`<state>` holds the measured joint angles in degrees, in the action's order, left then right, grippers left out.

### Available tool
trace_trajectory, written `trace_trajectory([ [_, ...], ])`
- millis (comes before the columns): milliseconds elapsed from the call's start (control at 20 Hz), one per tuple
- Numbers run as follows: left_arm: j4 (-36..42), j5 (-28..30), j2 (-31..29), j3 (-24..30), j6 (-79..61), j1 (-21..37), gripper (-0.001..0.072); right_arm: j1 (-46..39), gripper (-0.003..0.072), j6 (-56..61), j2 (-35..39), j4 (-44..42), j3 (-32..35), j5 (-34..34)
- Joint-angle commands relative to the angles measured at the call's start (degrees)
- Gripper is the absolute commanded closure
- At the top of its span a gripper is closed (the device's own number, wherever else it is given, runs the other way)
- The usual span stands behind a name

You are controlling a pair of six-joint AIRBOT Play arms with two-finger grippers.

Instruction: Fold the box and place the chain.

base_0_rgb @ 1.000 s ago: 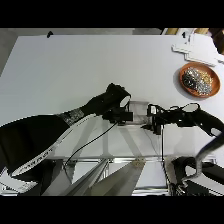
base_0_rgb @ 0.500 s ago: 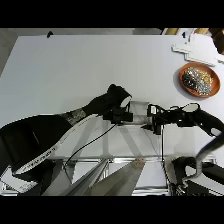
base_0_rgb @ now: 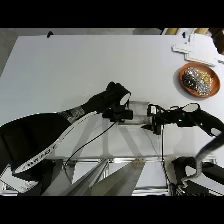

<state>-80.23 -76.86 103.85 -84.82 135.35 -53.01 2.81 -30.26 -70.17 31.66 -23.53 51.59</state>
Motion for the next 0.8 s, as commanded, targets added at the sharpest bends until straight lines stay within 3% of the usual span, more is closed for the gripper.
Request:
trace_trajectory([
  [0, 0.07, -0.15, 0.31, -0.20, 1.09, 0.24, 0.0644, -0.02, 0.0273, -0.02, 0.04, 0.00, -0.02, 0.07],
  [50, 0.22, -0.11, 0.31, -0.20, 1.99, 0.26, 0.0702, -0.02, 0.0273, -0.02, 0.04, 0.00, -0.02, 0.04],
  [300, 0.63, 0.50, 0.35, -0.20, 3.96, 0.26, 0.0705, -0.02, 0.0273, -0.02, 0.04, 0.00, -0.02, 0.04],
  [350, 0.63, 0.70, 0.35, -0.20, 3.96, 0.26, 0.0672, -0.02, 0.0273, -0.02, 0.04, 0.00, -0.02, 0.04],
  [450, 0.85, 0.68, 0.28, -0.20, 3.91, 0.26, 0.0517, -0.02, 0.0273, -0.02, 0.04, 0.00, -0.02, 0.07],
  [750, 0.92, -1.73, -4.04, -0.20, -6.43, 2.23, 0.0499, -0.02, 0.0273, -0.02, 0.04, 0.00, -0.02, 0.07],
])
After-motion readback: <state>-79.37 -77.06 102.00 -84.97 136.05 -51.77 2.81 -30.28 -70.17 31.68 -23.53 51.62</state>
